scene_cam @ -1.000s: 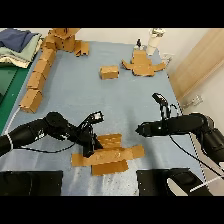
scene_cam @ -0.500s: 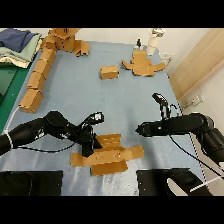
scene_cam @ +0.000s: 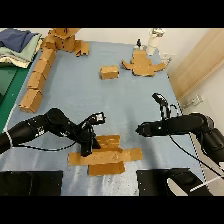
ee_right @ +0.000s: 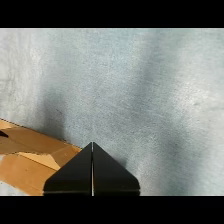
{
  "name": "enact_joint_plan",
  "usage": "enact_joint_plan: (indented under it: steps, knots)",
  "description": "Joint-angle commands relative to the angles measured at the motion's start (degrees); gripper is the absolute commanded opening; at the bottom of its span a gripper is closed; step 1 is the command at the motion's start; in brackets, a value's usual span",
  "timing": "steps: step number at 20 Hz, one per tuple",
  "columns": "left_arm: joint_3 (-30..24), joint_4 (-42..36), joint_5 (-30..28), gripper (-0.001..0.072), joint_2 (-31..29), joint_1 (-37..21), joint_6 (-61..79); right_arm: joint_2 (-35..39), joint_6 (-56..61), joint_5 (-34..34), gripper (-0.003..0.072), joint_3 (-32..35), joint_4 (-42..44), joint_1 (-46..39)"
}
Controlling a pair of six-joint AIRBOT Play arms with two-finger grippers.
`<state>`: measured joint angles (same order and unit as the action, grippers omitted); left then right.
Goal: Fold the box.
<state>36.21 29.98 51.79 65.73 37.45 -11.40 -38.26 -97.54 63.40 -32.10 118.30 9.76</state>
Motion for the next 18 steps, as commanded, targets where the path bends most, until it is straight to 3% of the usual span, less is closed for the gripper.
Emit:
enact_joint_plan:
  steps: [1, 14, 18]
  knots:
    - [0.4, 0.1, 0.2, 0.0015, 0.0, 0.0, -0.2, 0.0, 0.0, 0.0, 0.0003, 0.0, 0.0, 0.0]
    - [0.4, 0.1, 0.1, 0.0015, 2.4, 0.0, -0.6, 0.0, -1.8, -0.4, 0.0004, 0.0, 0.0, 0.0]
    - [0.4, 0.0, 0.2, 0.0015, 2.4, 0.0, -0.6, 1.4, -4.1, 2.6, 0.0002, -0.1, -0.3, 0.5]
